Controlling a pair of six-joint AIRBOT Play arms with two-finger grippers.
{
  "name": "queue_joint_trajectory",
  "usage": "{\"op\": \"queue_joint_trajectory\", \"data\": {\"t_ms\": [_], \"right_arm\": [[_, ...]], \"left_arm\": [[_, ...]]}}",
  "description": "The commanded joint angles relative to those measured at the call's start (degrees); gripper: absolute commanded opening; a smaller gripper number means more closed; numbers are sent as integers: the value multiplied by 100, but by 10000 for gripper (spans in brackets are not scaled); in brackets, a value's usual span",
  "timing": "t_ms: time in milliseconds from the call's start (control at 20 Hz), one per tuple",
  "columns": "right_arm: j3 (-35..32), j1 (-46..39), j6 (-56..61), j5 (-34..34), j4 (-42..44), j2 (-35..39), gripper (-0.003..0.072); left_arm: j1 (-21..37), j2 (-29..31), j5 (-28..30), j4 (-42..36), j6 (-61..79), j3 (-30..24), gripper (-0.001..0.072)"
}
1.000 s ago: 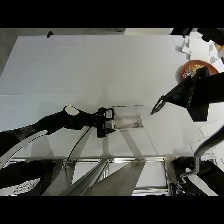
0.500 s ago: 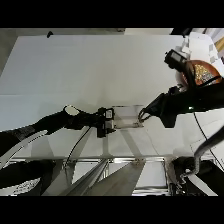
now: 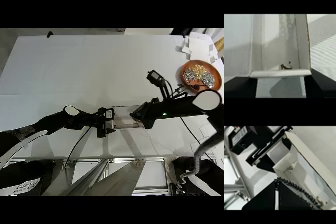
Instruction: Fold the box and place the chain.
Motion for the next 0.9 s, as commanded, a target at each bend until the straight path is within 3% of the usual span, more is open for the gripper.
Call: {"op": "queue_joint_trajectory", "data": {"t_ms": [0,400,550,850], "right_arm": [[-107,417,-118,-455,4,-459,14],[-109,763,-90,-671,-341,-1213,18],[-109,765,55,-728,-437,-1231,124],[-103,748,210,-496,-393,-1093,129]], "left_arm": [[0,0,0,2,2,4,312],[0,0,2,2,2,4,312],[0,0,0,4,2,4,312],[0,0,2,2,2,4,312]]}}
